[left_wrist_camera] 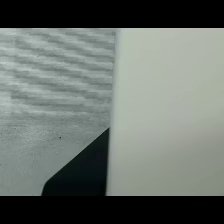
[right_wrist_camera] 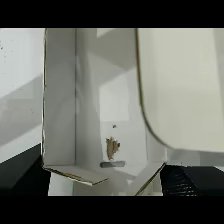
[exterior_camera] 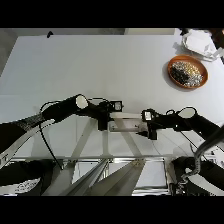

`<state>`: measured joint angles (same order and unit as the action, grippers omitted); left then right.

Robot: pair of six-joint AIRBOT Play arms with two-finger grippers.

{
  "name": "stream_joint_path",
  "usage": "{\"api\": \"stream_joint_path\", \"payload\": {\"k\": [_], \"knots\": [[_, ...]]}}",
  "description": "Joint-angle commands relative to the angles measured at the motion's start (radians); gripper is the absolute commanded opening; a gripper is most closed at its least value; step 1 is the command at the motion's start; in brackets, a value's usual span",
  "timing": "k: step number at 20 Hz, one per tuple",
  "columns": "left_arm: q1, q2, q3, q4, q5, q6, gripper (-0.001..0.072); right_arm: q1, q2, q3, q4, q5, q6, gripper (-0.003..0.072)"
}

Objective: Fold the box and place the chain.

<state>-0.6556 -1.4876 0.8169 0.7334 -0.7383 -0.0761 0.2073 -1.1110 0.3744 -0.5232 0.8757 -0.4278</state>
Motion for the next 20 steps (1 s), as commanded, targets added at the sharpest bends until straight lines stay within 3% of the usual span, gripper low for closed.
{"api": "stream_joint_path", "payload": {"k": [1,4,6,20], "knots": [[-0.001,0.001,0.0,0.0,0.001,0.0,0.0015,0.0,-0.029,0.024,0.006,-0.003,-0.007,0.0641],[-0.001,0.001,0.0,0.0,0.001,0.0,0.0015,0.0,-0.06,0.024,0.005,0.0,-0.026,0.0638],[-0.001,0.001,0.0,0.0,0.001,0.0,0.0015,0.0,-0.077,0.024,0.0,-0.001,-0.026,0.0521],[-0.001,0.001,0.0,0.0,0.001,0.0,0.0015,0.0,-0.086,0.024,-0.031,-0.069,-0.026,0.0518]]}}
